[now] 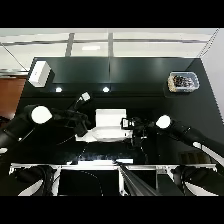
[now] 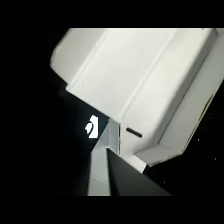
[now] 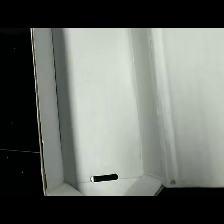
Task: Fold the box and place the chain.
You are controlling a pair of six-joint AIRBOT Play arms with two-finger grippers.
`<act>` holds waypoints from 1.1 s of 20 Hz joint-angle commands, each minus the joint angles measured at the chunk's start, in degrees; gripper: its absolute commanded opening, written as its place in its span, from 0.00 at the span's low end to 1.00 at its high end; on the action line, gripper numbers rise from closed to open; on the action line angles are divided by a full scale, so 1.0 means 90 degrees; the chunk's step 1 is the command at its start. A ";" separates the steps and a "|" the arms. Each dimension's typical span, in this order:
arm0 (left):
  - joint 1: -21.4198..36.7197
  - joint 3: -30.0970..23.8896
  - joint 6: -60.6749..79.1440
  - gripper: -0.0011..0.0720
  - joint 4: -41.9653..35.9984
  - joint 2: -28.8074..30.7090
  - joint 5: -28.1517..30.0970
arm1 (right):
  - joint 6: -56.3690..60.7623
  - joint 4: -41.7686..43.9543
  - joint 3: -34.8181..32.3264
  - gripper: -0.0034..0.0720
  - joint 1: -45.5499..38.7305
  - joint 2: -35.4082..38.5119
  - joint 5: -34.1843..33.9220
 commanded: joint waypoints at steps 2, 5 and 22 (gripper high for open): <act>0.0039 -0.0517 0.1948 0.99 0.0187 0.0231 -0.0138 | -0.0005 -0.0002 0.0000 0.22 0.0007 -0.0005 -0.0002; -0.0226 -0.0780 0.2897 0.97 0.0170 -0.0015 0.0352 | -0.0005 -0.0002 -0.0002 0.22 0.0007 -0.0005 -0.0002; -0.0588 -0.0792 0.3145 0.38 -0.1671 -0.0738 0.1134 | -0.0002 0.0000 -0.0002 0.22 0.0007 -0.0005 -0.0007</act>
